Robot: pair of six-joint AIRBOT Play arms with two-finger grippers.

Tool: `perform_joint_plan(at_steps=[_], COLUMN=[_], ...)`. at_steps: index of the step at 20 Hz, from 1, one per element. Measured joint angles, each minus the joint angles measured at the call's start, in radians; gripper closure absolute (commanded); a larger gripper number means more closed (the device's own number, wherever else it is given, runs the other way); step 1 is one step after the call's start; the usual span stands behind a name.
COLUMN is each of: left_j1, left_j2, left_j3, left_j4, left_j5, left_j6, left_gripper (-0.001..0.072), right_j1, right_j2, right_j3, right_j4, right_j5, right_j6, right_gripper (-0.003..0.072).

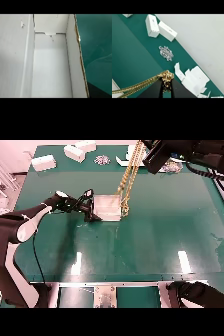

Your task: Fold the box and place the chain.

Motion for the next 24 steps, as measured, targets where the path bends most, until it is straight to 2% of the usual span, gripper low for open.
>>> perform_joint_plan(at_steps=[8, 16, 21, 24], left_j1=[0.0, 0.0, 0.0, 0.0], left_j2=[0.0, 0.0, 0.0, 0.0], left_j3=[0.0, 0.0, 0.0, 0.0], left_j4=[0.0, 0.0, 0.0, 0.0], left_j5=[0.0, 0.0, 0.0, 0.0], left_j6=[0.0, 0.0, 0.0, 0.0], left_gripper=[0.0079, 0.008, 0.008, 0.008], right_j1=[0.009, 0.009, 0.009, 0.01], right_j2=[-0.063, -0.108, -0.122, -0.159], right_j3=[-0.065, -0.14, -0.243, -0.281], right_j4=[0.058, 0.133, 0.162, 0.231], right_j5=[-0.095, -0.137, -0.239, -0.293], right_j6=[0.0, -0.002, -0.003, -0.003], right_gripper=[0.0688, 0.0688, 0.0688, 0.0689])
